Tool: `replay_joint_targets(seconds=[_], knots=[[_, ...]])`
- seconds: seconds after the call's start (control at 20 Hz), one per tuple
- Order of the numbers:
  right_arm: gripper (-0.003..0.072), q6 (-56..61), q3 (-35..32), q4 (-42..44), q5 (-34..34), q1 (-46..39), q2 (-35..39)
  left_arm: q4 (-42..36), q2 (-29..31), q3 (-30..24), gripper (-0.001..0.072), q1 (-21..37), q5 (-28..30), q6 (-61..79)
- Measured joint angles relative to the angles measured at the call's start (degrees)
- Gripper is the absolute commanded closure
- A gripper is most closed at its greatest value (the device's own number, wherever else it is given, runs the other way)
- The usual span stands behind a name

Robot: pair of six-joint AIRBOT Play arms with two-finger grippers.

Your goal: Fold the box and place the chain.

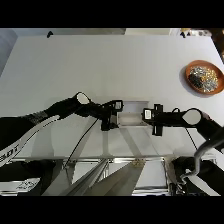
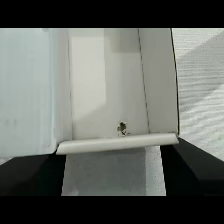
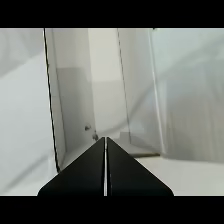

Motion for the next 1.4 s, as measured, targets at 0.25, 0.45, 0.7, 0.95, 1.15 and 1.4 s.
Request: replay_joint_targets(seconds=[0.25, 0.45, 0.7, 0.95, 1.15, 1.4], knots=[[0.0671, 15.91, 0.0, -9.94, 1.73, -0.68, 8.33, -0.02, 0.0, 0.0, 0.0497, 0.0, 0.0, 0.0], [0.0671, 38.16, 0.0, -13.14, 2.34, -5.88, 12.46, -0.02, 0.0, 0.0, 0.0497, 0.0, 0.0, 0.0], [0.0671, 64.63, 0.0, -14.84, 3.61, -15.19, 12.39, -0.02, 0.0, 0.0, 0.0497, 0.0, 0.0, 0.0], [0.0671, 75.17, 0.0, -11.76, 6.82, -18.32, 3.69, -0.02, 0.0, 0.0, 0.0497, 0.0, 0.0, 0.0], [0.0671, 75.73, 0.0, -7.32, 7.61, -15.56, -3.08, 0.0, 0.0, 0.0, 0.0497, 0.0, 0.0, 0.02], [0.0671, 76.15, 0.04, -5.07, 7.13, -12.35, -6.27, 0.0, 0.0, 0.0, 0.0497, 0.0, 0.0, 0.02]])
